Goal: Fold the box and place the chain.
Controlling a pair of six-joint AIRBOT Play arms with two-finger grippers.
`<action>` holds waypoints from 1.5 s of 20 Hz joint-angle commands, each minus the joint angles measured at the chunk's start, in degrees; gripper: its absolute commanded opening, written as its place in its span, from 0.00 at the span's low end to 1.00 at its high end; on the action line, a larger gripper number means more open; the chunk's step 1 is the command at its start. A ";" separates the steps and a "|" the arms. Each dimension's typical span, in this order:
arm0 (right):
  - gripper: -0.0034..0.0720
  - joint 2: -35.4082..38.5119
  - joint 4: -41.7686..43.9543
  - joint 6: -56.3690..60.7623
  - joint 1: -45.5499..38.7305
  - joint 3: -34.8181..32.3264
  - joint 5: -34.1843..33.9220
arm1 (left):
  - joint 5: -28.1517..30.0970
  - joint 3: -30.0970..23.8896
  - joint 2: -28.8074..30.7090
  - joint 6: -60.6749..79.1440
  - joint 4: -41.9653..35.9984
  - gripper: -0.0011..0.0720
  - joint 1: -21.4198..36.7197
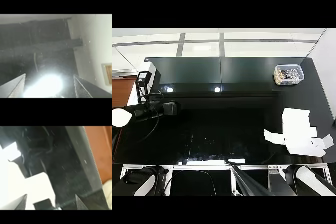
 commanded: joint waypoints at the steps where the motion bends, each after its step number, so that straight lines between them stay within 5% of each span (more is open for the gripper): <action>1: 1.00 -0.04 2.32 -8.37 -4.96 -4.55 0.00 | -0.72 -0.02 -1.05 0.00 -0.26 0.98 -0.04; 5: 1.00 -0.04 4.11 -16.90 -4.87 -12.61 -3.26 | -0.50 -0.02 -1.16 0.00 -0.24 0.98 -0.04; 6: 0.94 -0.04 3.61 -16.90 -4.85 -13.14 -5.53 | -0.48 -0.02 -1.16 0.00 -0.26 0.98 -0.04; 7: 0.77 -0.02 3.23 -16.79 -4.87 -13.09 -7.54 | -0.48 -0.02 -1.16 0.00 -0.24 0.98 -0.04; 9: 0.76 -0.04 2.51 -16.79 -4.87 -13.07 -9.70 | -0.46 -0.02 -1.16 0.00 -0.24 0.98 -0.04; 12: 0.34 0.00 2.62 -16.81 -4.85 -12.61 -10.23 | -0.17 -0.02 -1.22 0.00 -0.26 0.98 -0.04; 13: 0.12 0.04 2.64 -16.85 -4.85 -12.26 -8.98 | 0.09 -0.02 -1.33 0.00 -0.26 0.98 -0.04; 14: 0.06 0.09 3.08 -16.87 -4.85 -11.72 -7.34 | 0.24 -0.02 -1.38 0.00 -0.26 0.98 -0.04; 20: 0.06 6.93 14.91 -18.27 4.28 -10.27 -7.52 | 0.87 -0.02 -1.38 0.00 -0.26 0.98 -0.04; 24: 0.06 12.37 33.35 -17.86 14.03 -10.36 -8.96 | 2.12 -0.02 -1.38 0.04 -1.14 0.98 -0.04; 30: 0.06 13.62 55.34 -17.09 23.91 -18.73 -13.79 | 1.55 0.46 -5.03 5.31 -13.77 0.98 -0.04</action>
